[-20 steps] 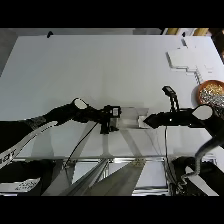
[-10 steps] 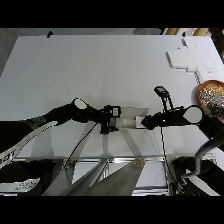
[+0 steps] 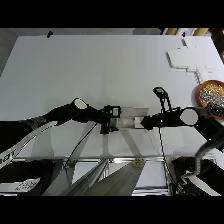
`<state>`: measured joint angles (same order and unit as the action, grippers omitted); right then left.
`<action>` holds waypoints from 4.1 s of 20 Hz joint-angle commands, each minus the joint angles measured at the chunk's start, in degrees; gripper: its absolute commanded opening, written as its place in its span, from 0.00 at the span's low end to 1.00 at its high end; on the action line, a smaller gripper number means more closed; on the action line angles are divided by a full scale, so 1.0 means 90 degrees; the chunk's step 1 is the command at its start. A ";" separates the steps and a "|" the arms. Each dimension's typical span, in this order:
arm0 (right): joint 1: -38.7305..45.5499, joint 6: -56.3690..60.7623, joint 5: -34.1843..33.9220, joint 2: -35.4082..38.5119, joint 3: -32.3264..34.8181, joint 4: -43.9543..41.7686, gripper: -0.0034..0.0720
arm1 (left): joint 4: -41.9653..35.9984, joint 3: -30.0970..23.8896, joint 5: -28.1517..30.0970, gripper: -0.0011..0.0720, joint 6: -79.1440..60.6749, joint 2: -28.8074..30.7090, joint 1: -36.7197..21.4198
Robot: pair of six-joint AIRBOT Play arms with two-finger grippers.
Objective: Fold the box and place the chain.
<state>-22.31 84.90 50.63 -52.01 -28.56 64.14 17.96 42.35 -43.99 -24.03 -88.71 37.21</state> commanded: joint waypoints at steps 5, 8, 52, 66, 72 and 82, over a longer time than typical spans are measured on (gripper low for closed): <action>-0.0316 0.0427 0.0168 -0.0359 -0.0369 0.0447 0.49 | 0.0000 -0.0002 0.0002 0.30 0.0000 -0.0002 0.0002; -0.0418 0.0823 0.0561 -0.0918 -0.0719 0.0641 0.47 | 0.0000 -0.0002 0.0002 0.30 0.0000 -0.0002 0.0002; -0.1443 0.3291 0.0007 -0.1751 -0.0952 0.2249 0.39 | 0.0000 -0.0002 0.0002 0.30 0.0000 -0.0002 0.0002; -0.1443 0.3878 0.0112 -0.1751 -0.0954 0.2759 0.31 | 0.0000 -0.0002 0.0002 0.30 0.0002 -0.0002 0.0002; -0.1443 0.3927 -0.0010 -0.1817 -0.0954 0.2907 0.25 | 0.0000 -0.0002 0.0002 0.30 0.0000 -0.0002 0.0002; -0.1443 0.3917 0.0117 -0.1834 -0.0952 0.2793 0.07 | 0.0000 -0.0002 0.0002 0.30 0.0000 -0.0002 0.0002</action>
<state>-35.27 120.38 51.16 -68.47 -37.15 89.54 17.78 42.33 -43.92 -23.88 -88.73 37.26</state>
